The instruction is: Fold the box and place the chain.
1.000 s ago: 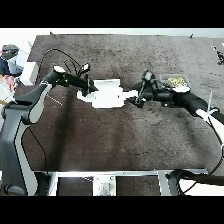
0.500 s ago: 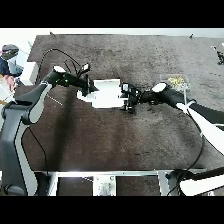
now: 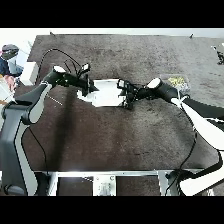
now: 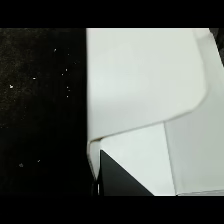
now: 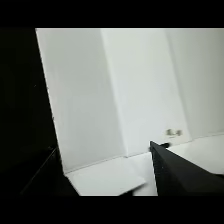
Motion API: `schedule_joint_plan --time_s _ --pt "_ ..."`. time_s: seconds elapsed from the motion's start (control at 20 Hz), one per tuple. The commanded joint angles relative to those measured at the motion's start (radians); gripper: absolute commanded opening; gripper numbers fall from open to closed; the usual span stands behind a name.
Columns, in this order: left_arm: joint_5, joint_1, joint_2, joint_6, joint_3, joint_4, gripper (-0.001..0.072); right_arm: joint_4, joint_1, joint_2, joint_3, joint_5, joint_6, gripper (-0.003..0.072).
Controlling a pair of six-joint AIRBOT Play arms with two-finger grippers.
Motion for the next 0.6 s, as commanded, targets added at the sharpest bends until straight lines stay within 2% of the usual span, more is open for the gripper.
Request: schedule_joint_plan --time_s 0.0,0.2,0.4,0.55 --pt "0.001 0.0 -0.001 0.0 0.001 0.0 0.0012 0.019 -0.014 0.009 0.039 -0.026 0.02 0.0636" --pt "0.0 0.0 -0.001 0.0 0.001 0.0 0.0012 0.019 -0.04 -0.033 0.116 -0.018 0.027 0.0636" --pt "0.001 0.0 -0.001 0.001 0.001 0.0 0.0012 0.019 -0.047 -0.043 0.136 -0.007 -0.034 0.0638" --pt "0.0 0.0 -0.001 0.0 0.001 0.0 0.0012 0.035 -0.076 -0.116 0.218 0.081 -0.034 0.0639"
